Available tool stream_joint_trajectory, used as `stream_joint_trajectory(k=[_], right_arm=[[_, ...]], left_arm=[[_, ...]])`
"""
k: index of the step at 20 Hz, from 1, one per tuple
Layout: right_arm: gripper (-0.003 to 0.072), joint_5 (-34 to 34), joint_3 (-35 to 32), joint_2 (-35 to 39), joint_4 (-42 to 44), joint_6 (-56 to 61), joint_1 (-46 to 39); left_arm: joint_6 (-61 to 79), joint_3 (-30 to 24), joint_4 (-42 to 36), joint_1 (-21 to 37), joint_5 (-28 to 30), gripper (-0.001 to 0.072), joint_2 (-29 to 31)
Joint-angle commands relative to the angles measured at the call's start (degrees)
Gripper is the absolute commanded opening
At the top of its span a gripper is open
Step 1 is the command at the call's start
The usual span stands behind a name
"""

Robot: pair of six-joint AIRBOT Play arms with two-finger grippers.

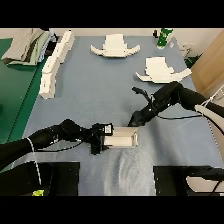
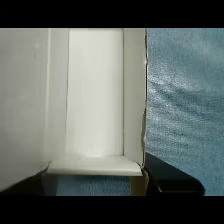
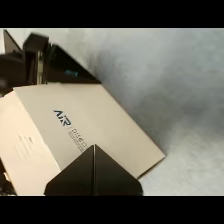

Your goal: Fold the box.

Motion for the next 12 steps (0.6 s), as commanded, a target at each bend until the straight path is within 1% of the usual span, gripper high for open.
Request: stream_joint_trajectory(k=[1, 4, 6, 10, 12], right_arm=[[0.0003, 7.3, -5.9, 5.4, -0.4, -6.5, 3.7], [0.0003, 19.1, -10.3, 12.9, -0.4, -9.8, 7.3], [0.0003, 25.1, -13.0, 17.9, -0.7, -12.5, 10.2], [0.0003, 33.6, -19.2, 26.1, -6.5, -12.0, 18.1], [0.0003, 37.1, -20.8, 29.0, -10.2, -11.7, 22.7]], left_arm=[[0.0, 0.0, 0.0, 0.0, 0.0, 0.0468, 0.0], [0.0, 0.0, 0.0, 0.0, 0.0, 0.0468, 0.0], [0.0, 0.0, 0.0, 0.0, 0.0, 0.0468, 0.0], [0.0, 0.0, 0.0, 0.0, 0.0, 0.0468, 0.0], [0.0, 0.0, 0.0, 0.0, 0.0, 0.0468, 0.0]])
